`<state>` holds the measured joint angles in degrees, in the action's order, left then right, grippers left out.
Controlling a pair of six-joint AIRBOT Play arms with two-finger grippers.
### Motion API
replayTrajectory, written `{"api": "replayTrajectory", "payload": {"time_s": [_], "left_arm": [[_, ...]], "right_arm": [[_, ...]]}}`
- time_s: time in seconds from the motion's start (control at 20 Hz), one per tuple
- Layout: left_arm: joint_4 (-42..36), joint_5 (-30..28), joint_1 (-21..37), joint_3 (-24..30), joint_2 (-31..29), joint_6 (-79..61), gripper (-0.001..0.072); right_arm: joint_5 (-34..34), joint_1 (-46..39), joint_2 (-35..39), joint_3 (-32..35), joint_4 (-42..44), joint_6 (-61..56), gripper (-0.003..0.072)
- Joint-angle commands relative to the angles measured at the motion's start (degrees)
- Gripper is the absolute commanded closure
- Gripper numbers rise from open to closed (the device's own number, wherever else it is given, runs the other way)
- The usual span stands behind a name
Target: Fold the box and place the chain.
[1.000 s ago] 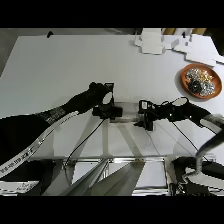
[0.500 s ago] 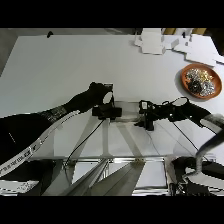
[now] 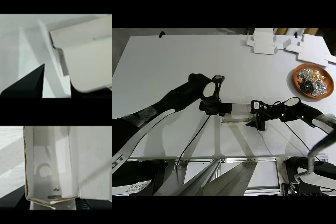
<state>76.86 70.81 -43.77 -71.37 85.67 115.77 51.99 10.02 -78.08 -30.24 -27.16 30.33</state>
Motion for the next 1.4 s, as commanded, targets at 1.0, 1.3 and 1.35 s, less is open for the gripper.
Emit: {"api": "replayTrajectory", "payload": {"time_s": [1.0,1.3,1.35], "left_arm": [[-28.50,-18.53,26.60,38.25,-23.10,-125.96,0.0121],[-37.33,-23.04,20.63,36.83,-12.15,-140.15,0.0117],[-37.55,-23.06,19.76,35.80,-10.49,-140.37,0.0117]], "right_arm": [[0.09,0.02,0.00,0.02,0.00,-0.04,0.0274],[0.09,0.02,0.00,0.02,0.02,-0.04,0.0274],[0.09,0.02,0.00,0.02,0.00,-0.04,0.0274]]}}
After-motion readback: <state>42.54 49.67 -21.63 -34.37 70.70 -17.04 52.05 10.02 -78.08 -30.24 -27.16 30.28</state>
